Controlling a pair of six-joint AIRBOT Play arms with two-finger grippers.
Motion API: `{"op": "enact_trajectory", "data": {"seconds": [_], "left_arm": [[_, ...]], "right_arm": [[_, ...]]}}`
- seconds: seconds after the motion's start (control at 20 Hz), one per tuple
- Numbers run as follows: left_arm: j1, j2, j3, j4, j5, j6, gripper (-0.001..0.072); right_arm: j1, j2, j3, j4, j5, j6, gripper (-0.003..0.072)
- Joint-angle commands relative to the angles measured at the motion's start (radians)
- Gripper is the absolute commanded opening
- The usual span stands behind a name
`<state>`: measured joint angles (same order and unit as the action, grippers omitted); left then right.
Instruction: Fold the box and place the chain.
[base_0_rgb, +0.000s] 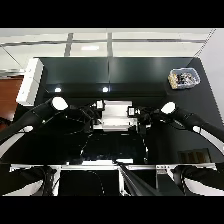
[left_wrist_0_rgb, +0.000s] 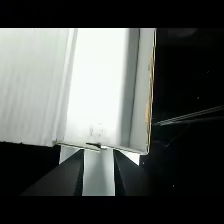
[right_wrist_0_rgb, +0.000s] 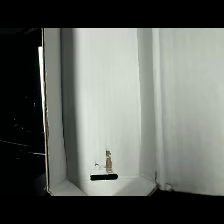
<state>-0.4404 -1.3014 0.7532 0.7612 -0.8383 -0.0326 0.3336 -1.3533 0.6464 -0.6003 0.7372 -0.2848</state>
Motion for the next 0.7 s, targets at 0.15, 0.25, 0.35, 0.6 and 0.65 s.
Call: {"op": "enact_trajectory", "data": {"seconds": [0.15,0.25,0.35,0.6,0.65], "left_arm": [[-0.001,-0.060,0.001,-0.154,0.003,0.008,0.0224],[-0.002,-0.073,0.001,-0.175,0.003,0.018,0.0224],[-0.011,-0.082,0.001,-0.167,0.008,0.047,0.0219],[-0.040,-0.084,0.001,-0.167,0.032,0.048,0.0069],[-0.043,-0.084,0.001,-0.167,0.034,0.047,0.0282]], "right_arm": [[0.001,-0.001,0.000,0.000,0.000,0.000,0.0422],[0.001,-0.001,0.000,0.000,0.000,0.000,0.0422],[0.001,-0.001,0.000,0.000,0.000,0.000,0.0422],[0.001,-0.001,0.000,0.000,0.000,0.000,0.0422],[0.001,-0.001,0.000,0.000,0.000,0.000,0.0423]]}}
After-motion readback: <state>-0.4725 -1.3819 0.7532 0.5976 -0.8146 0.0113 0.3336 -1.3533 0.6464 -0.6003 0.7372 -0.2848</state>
